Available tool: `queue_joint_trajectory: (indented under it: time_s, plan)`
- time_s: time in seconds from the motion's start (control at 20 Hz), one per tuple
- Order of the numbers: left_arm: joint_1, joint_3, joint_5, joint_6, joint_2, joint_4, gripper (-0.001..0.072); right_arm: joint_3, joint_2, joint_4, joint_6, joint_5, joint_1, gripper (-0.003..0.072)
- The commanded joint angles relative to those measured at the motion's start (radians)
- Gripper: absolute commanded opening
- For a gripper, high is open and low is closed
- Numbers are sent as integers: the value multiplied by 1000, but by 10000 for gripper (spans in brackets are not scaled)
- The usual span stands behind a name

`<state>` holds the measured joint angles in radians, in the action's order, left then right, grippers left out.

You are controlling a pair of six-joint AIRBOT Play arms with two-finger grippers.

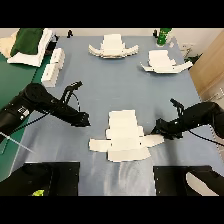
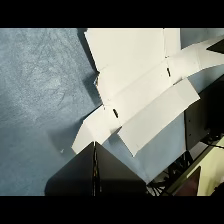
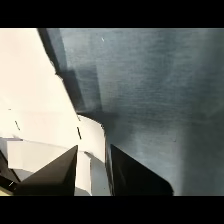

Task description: Fold the box.

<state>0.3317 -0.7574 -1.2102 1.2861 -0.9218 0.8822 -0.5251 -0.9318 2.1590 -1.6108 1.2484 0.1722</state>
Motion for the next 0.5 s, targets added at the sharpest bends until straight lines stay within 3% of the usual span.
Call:
queue_joint_trajectory:
  time_s: [0.0, 0.3, 0.35, 0.4, 0.45]
  plan:
    - [-14, 17, -3, 22, 13, -9, 15, 28, -11, -47, 69, 22, -22, 317]
    - [-14, 17, -1, 61, 11, -11, 16, 28, -106, 85, -79, 42, -27, 280]
    - [-14, 17, -2, 69, 8, -11, 16, 28, -117, 94, -101, 32, -39, 253]
    - [-14, 17, -2, 69, 4, -12, 27, 28, -123, 94, -120, 17, -56, 112]
    - [-14, 17, 2, 70, -2, -15, 285, 28, -125, 98, -151, -6, -79, 7]
